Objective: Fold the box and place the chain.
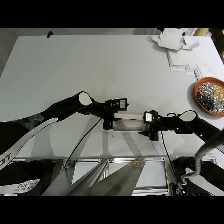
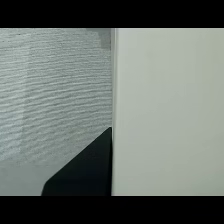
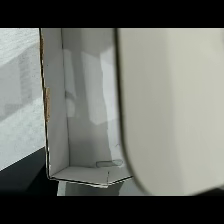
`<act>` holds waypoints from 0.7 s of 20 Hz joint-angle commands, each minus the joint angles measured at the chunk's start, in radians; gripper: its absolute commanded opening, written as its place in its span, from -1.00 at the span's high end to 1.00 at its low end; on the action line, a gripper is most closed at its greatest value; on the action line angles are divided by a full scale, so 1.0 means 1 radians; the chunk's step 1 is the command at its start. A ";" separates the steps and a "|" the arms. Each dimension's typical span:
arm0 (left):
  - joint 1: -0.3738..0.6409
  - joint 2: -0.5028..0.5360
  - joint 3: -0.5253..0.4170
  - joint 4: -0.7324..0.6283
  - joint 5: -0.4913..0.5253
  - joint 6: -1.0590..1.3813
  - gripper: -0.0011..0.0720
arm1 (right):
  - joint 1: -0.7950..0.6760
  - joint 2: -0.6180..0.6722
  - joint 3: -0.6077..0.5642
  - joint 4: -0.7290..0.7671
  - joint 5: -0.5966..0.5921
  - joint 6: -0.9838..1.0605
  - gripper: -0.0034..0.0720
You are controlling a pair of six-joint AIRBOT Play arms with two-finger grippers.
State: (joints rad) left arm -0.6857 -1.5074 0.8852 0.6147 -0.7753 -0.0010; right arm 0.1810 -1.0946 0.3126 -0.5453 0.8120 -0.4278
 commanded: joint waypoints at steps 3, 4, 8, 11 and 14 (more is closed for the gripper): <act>0.001 0.005 0.000 0.001 -0.020 -0.002 0.84 | 0.000 0.000 0.000 0.000 0.000 0.000 -0.16; 0.003 0.016 0.000 0.008 -0.021 -0.003 0.54 | 0.000 0.000 0.000 0.000 0.000 0.000 -0.16; 0.043 0.078 0.000 0.065 -0.117 -0.056 -0.41 | 0.000 0.000 0.000 0.000 0.000 0.000 -0.16; 0.105 0.121 0.000 0.225 -0.228 -0.201 -0.41 | 0.000 0.000 0.000 0.000 0.000 0.000 -0.16; 0.164 0.183 0.000 0.339 -0.356 -0.374 0.10 | 0.000 0.000 0.000 0.000 0.000 0.000 -0.16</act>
